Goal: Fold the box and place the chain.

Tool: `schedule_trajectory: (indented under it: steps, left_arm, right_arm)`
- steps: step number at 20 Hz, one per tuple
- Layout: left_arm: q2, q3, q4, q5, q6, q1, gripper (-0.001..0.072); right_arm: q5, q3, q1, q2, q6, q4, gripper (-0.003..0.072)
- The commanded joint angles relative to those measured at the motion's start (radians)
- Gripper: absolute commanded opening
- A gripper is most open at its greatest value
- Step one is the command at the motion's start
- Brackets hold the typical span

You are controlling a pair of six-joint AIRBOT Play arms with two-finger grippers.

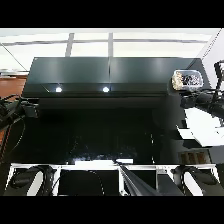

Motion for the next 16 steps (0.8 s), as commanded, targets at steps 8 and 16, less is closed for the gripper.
schedule_trajectory:
  steps: [8, 16]
  left_arm:
    - [0.0, 0.0, 0.0, 0.0, 0.0, -0.001, 0.0029]
    - [0.0, -0.001, -0.021, 0.038, 0.0, -0.001, 0.0029]
  right_arm:
    - [0.0, 0.0, 0.0, 0.0, 0.0, 0.0, 0.0022]
    - [0.0, 0.0, 0.0, 0.0, 0.0, 0.003, 0.0022]
